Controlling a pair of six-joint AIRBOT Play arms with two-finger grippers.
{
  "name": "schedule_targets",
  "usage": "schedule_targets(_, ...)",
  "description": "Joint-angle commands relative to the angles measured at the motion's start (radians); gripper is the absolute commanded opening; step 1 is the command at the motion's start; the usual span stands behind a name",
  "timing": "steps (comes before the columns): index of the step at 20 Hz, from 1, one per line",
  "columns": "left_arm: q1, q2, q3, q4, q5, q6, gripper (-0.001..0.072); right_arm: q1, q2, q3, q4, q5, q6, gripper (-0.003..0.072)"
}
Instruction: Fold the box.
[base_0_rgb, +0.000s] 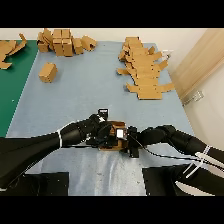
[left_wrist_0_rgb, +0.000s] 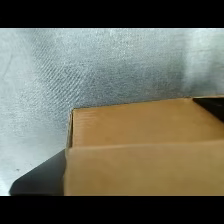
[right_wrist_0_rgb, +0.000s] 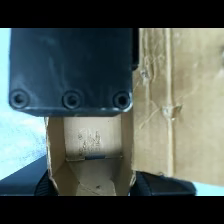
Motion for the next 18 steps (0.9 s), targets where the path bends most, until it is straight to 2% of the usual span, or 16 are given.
schedule_targets(1,0.0,-0.002,0.001,0.003,0.0,-0.032,0.0277,0.0,0.0,0.0,0.0,0.0,0.0,0.0516)
schedule_targets(2,0.0,-0.002,0.001,0.003,0.003,-0.03,0.0029,0.0,0.0,0.0,0.0,0.0,0.0,0.0516)
schedule_targets(6,-0.001,-0.002,0.001,-0.001,0.038,-0.031,0.0013,0.0,0.0,0.0,0.0,0.0,0.0,0.0515)
schedule_targets(14,0.0,0.0,0.001,-0.023,0.024,-0.026,0.0017,0.0,-0.001,0.0,0.0,0.0,0.0,0.0515)
schedule_targets(15,0.0,0.0,0.001,-0.022,0.025,-0.025,0.0194,0.0,0.0,0.0,0.0,0.0,0.001,0.0515)
schedule_targets(16,0.0,0.0,0.001,-0.023,0.024,-0.027,0.0467,0.0,0.0,0.0,0.0,0.0,0.0,0.0515)
schedule_targets(17,0.001,0.0,0.001,-0.023,0.025,-0.027,0.0514,0.0,-0.001,0.0,0.0,0.0,0.0,0.0515)
schedule_targets(18,0.002,0.0,0.001,-0.023,0.024,-0.027,0.0514,0.0,0.0,0.0,0.0,0.0,0.0,0.0516)
